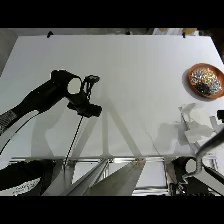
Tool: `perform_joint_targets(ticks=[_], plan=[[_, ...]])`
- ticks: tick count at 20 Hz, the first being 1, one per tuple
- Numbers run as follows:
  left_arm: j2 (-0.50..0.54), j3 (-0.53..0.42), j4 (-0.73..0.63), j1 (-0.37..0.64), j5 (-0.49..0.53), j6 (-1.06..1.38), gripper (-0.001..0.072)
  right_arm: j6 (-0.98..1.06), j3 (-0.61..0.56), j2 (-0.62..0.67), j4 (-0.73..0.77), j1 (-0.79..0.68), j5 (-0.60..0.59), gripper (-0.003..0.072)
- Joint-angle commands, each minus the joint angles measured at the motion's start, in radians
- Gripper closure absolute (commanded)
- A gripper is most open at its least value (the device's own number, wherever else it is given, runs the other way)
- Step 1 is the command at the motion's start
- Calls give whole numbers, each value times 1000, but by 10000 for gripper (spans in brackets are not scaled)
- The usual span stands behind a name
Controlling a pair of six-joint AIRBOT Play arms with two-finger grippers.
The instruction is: Fold the box and place the chain.
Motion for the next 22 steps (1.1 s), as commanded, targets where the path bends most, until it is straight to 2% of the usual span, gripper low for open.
perform_joint_targets(ticks=[1,3,4,6,7,8,13,15,18,21,22], plan=[[1,0,0,-1,0,0,700,-31,3,-58,-37,-51,-60,195],[1,0,0,-1,0,0,700,-25,3,-93,-108,-60,-51,195],[1,0,0,-1,0,0,700,-17,3,-117,-113,-75,-44,221],[1,0,0,-1,0,0,700,7,3,-161,-111,-90,-58,325],[1,0,0,-1,0,0,700,6,3,-172,-109,-89,-63,444],[1,0,0,-1,0,0,700,3,3,-177,-101,-80,-60,668],[1,0,0,-1,0,0,700,-10,3,-101,-52,84,53,669],[1,0,0,-1,0,0,700,-36,3,-12,114,134,57,669],[1,0,0,-1,2,0,700,-144,-33,162,478,164,33,669],[1,0,0,-1,2,0,700,-225,-182,388,812,223,-5,669],[1,0,2,-1,4,3,700,-237,-241,458,871,258,-14,669]])
